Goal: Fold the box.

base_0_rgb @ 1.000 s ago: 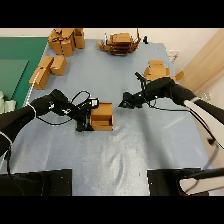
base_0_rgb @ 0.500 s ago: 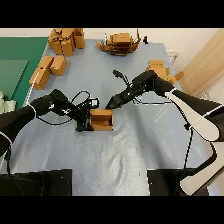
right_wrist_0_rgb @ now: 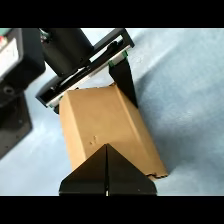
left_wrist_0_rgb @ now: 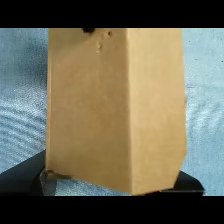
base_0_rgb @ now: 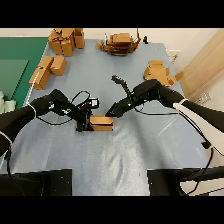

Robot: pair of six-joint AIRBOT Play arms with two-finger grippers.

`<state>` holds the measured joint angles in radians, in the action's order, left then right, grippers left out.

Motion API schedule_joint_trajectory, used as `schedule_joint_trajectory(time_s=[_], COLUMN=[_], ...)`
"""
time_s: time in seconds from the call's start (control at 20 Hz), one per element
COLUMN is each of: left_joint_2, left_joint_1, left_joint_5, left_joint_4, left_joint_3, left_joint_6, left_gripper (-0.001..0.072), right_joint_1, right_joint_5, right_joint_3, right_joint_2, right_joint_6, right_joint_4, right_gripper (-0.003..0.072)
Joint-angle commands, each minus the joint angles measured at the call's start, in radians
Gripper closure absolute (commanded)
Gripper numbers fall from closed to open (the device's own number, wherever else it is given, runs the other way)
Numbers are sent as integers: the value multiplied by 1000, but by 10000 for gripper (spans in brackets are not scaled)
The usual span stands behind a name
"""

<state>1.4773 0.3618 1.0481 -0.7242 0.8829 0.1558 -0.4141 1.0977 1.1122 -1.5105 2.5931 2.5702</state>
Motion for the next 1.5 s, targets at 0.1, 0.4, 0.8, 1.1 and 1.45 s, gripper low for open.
schedule_joint_trajectory(time_s=[0.1, 0.4, 0.8, 1.1, 1.45], left_joint_2=[0, 0, 0, 0, 0], left_joint_1=[-1, -1, -1, -1, -1], left_joint_5=[-2, -1, -1, -1, 1], left_joint_4=[-1, -1, -1, -1, -1], left_joint_3=[1, 1, 1, 1, 1], left_joint_6=[0, 0, -25, -26, -43], left_gripper=[360, 360, 360, 360, 360], right_joint_1=[-47, -49, -49, -53, -119], right_joint_5=[-112, -85, 7, -87, -228], right_joint_3=[-55, -54, -58, -103, -103], right_joint_2=[31, 34, 102, 101, 101], right_joint_6=[418, 412, 412, 412, 412], right_joint_4=[-21, 18, -17, -32, -97], right_gripper=[662, 625, 617, 509, 603])
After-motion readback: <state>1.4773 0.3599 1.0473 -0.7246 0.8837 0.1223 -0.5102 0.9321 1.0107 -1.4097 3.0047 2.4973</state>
